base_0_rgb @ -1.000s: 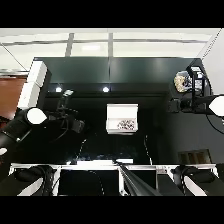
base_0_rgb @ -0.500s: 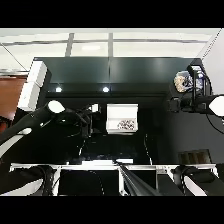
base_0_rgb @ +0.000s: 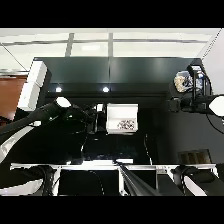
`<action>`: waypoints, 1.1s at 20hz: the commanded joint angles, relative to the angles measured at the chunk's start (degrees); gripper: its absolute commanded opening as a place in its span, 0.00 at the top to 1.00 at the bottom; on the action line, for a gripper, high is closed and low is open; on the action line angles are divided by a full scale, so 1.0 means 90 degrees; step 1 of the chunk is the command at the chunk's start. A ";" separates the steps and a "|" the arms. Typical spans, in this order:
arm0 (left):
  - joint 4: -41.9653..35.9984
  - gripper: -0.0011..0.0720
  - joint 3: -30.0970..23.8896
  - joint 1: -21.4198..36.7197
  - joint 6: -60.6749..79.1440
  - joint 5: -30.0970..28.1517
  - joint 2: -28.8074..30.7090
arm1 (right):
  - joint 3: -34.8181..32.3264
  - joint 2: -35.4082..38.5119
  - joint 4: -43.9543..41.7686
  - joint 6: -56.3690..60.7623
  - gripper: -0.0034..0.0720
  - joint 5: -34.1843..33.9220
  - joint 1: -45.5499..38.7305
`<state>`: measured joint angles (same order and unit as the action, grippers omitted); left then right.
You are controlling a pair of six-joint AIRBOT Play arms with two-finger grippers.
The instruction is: Fold the box and place the chain.
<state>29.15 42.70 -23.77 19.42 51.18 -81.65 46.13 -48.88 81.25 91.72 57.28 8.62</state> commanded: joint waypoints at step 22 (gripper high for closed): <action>-0.0075 0.28 0.0022 -0.0491 -0.0063 -0.0491 -0.0087 | -0.0002 -0.0478 -0.0090 -0.0010 0.61 -0.0277 0.0012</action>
